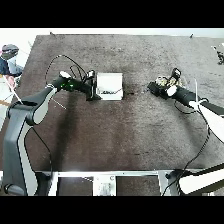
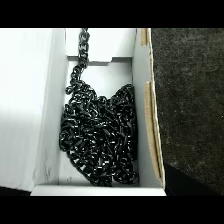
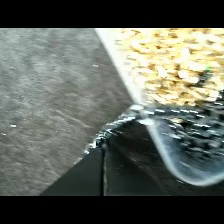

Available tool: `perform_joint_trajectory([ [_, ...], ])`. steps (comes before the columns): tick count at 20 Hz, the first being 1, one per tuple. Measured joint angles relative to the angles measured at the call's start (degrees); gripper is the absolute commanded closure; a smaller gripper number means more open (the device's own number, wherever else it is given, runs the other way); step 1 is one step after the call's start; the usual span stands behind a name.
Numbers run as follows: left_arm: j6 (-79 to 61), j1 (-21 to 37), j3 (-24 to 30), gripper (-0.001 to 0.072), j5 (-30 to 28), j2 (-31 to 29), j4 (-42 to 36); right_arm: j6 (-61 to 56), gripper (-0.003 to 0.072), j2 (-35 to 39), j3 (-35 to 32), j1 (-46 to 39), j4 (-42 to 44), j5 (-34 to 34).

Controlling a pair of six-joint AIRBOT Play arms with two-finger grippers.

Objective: Fold the box and place the chain.

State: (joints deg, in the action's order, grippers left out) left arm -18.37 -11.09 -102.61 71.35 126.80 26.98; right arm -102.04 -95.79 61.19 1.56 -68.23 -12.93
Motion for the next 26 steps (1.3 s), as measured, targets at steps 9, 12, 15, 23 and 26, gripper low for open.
perform_joint_trajectory([
  [9,0.0,0.0,0.0,0.0470,0.0,0.0,0.0,2.6,0.0402,7.2,0.1,5.6,0.2,-0.9],
  [12,0.0,0.0,0.0,0.0470,0.0,0.0,0.0,2.4,0.0402,8.0,-1.5,3.6,0.2,-2.2],
  [15,0.0,0.0,0.0,0.0470,0.0,0.0,0.0,1.3,0.0403,7.9,-3.6,1.4,0.2,-2.0],
  [23,0.0,0.0,0.0,0.0470,0.0,0.0,0.0,0.4,0.0471,1.2,-2.2,0.1,3.1,3.1],
  [26,0.0,0.0,0.0,0.0470,0.0,0.0,0.0,0.3,0.0471,-0.1,-1.4,0.1,3.9,3.2],
])
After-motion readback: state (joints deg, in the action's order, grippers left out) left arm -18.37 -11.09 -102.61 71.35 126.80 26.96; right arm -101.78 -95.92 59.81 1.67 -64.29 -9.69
